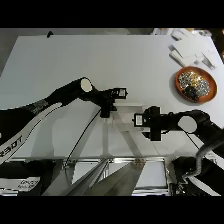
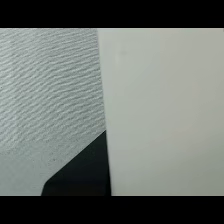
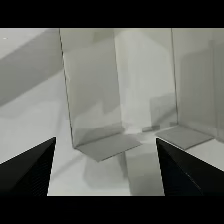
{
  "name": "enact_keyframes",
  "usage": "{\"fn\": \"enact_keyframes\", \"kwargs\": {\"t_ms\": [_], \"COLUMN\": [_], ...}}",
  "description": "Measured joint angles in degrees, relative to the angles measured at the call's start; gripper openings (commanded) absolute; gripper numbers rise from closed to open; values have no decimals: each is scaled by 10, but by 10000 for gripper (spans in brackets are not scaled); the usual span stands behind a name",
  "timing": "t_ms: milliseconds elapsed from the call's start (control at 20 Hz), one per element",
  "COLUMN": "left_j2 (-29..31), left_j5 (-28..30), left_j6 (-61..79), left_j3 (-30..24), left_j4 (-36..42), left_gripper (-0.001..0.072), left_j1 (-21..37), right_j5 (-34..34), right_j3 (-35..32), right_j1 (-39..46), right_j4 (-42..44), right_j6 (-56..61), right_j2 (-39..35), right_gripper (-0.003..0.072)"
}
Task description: Fold the box and place the chain.
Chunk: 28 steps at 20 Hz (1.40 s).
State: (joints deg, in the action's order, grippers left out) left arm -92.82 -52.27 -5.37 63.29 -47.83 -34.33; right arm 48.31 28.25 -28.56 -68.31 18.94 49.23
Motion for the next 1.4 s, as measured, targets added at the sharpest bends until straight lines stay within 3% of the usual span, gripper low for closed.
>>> {"fn": "enact_keyframes", "kwargs": {"t_ms": [650, 1400], "left_j2": [0, 0], "left_j5": [-1, -1], "left_j6": [-1, 0], "left_j3": [0, 0], "left_j4": [0, 0], "left_gripper": [10, 10], "left_j1": [0, 0], "right_j5": [-137, -111], "right_j3": [-62, -30], "right_j1": [25, 120], "right_j4": [6, 147], "right_j6": [-90, -207], "right_j2": [17, 47], "right_gripper": [688, 684]}}
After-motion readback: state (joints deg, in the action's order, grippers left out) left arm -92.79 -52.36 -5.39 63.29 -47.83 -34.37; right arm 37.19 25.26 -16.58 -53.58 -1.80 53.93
